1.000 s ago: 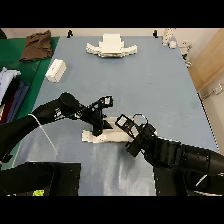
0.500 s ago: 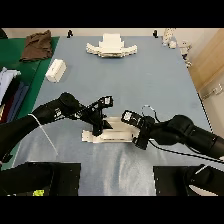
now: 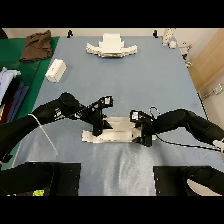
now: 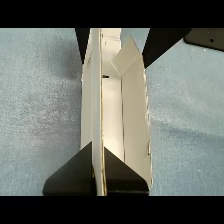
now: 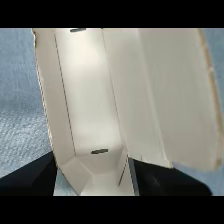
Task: Fold the box.
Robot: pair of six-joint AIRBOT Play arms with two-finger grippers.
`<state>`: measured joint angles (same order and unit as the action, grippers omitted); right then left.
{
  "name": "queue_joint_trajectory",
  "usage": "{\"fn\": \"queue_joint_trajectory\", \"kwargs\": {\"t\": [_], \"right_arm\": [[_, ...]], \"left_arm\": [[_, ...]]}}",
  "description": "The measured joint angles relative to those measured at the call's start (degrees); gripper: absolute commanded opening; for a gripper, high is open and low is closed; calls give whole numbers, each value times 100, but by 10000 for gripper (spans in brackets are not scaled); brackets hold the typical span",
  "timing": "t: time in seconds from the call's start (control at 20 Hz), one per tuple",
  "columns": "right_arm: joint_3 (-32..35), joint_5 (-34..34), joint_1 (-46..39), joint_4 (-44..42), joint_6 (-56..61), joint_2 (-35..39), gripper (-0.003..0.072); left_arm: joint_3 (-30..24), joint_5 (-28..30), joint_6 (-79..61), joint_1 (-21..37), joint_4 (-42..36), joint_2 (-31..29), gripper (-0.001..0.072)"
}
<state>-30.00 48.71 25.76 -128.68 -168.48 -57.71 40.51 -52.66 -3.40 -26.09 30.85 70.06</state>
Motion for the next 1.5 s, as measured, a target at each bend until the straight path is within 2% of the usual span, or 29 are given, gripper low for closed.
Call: {"fn": "queue_joint_trajectory", "kwargs": {"t": [0.55, 1.5], "right_arm": [[4, 92, -109, -269, -221, -136, 720], [24, 59, 98, -125, -348, -551, 717]], "left_arm": [[0, 0, 0, 0, 0, 0, 16], [0, 2, -2, 0, -2, 0, 16]]}}
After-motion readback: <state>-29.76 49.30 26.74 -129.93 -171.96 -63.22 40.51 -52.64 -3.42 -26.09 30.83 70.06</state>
